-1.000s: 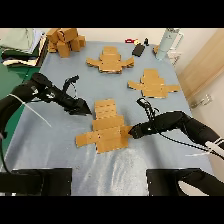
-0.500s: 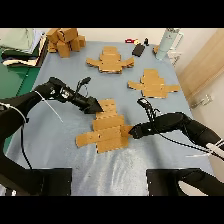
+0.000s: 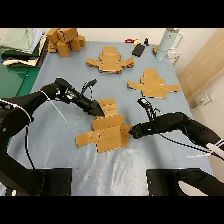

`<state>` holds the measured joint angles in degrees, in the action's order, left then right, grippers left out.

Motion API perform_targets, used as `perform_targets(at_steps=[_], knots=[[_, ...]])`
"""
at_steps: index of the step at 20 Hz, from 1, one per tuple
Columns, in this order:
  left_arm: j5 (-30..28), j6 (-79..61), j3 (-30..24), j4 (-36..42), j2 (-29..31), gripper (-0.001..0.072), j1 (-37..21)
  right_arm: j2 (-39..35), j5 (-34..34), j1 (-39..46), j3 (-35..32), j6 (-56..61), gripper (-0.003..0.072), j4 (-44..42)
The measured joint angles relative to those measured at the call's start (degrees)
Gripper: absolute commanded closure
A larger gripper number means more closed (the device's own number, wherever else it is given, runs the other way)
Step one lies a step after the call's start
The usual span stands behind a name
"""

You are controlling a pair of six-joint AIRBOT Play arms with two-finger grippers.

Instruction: Fold the box.

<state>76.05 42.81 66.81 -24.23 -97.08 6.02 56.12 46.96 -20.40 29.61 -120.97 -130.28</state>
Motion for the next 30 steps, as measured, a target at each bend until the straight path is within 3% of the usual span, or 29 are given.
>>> perform_targets(at_steps=[1,2,8,9,11,12,17,21,23,30], knots=[[0.09,-0.39,0.00,0.07,-0.02,0.0547,0.07,0.00,0.00,0.00,0.00,0.00,0.0684,0.00],[0.11,-0.81,0.04,0.13,-0.02,0.0662,0.09,0.00,0.00,0.00,0.00,0.00,0.0684,0.00],[0.20,-2.56,0.04,0.92,-0.02,0.0693,0.31,0.00,-0.02,0.00,0.00,0.00,0.0682,0.20],[0.13,-2.62,0.04,0.94,-0.02,0.0693,0.48,0.00,0.00,0.00,-0.02,0.00,0.0635,0.24],[-0.07,-2.58,0.04,0.94,-0.04,0.0693,0.98,0.00,-0.11,0.00,0.00,0.02,0.0363,0.24],[-0.37,-2.58,0.04,1.01,-0.02,0.0694,1.27,0.00,-0.13,0.02,0.04,0.13,0.0343,0.33],[-2.78,-3.72,0.81,0.66,1.46,0.0697,3.39,-0.07,-0.22,3.54,4.15,7.80,0.0342,3.43],[-6.78,-7.21,0.33,-4.09,6.88,0.0697,7.21,-0.09,1.18,9.79,11.19,16.68,0.0349,10.14],[-9.31,-10.21,-1.07,-5.88,10.08,0.0697,9.68,-0.09,2.51,12.74,13.94,19.54,0.0491,11.96],[-20.63,-25.33,-7.74,-7.76,15.37,0.0695,16.90,0.02,7.21,15.93,16.44,25.42,0.0499,12.98]])
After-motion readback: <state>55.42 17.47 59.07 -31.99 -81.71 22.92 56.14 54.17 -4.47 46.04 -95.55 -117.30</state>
